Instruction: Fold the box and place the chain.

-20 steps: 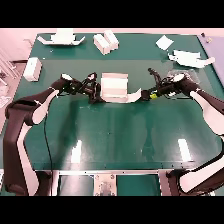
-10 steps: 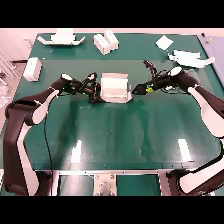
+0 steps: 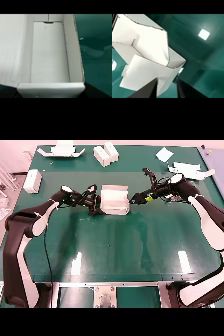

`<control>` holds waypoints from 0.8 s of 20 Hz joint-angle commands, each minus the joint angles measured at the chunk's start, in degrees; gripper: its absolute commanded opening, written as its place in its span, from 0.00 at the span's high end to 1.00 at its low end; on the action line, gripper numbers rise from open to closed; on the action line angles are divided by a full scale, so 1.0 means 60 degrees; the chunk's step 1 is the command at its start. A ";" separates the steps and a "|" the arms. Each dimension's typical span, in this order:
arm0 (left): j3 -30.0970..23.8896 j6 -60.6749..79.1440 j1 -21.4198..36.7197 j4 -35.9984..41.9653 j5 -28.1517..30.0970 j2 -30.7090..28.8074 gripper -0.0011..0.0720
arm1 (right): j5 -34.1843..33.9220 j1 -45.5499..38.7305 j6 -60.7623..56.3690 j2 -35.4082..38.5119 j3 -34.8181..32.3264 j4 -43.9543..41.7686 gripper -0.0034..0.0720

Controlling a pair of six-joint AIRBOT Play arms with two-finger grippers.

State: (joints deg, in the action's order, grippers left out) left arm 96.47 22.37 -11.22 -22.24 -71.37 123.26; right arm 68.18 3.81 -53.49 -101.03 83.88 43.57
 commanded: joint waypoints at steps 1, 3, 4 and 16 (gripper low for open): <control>0.0004 0.0004 0.0007 0.0000 0.0000 0.0004 0.44 | 0.0073 0.0178 -0.0084 0.0000 0.0029 0.0007 0.53; 0.0004 0.0000 0.0007 0.0000 0.0000 0.0004 0.44 | -0.0040 0.0313 -0.0084 -0.0007 0.0029 0.0095 0.45; 0.0004 0.0000 0.0007 0.0000 0.0000 0.0004 0.44 | -0.0124 0.0372 -0.0087 -0.0018 0.0033 0.0153 0.45; 0.0004 0.0000 0.0007 0.0000 0.0000 0.0004 0.44 | -0.0568 0.0809 -0.0929 -0.0018 0.0033 0.0736 0.38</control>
State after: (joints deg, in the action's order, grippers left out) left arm 96.47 22.37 -11.20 -22.22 -71.40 123.26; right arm 65.91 7.44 -57.65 -101.10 84.03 46.06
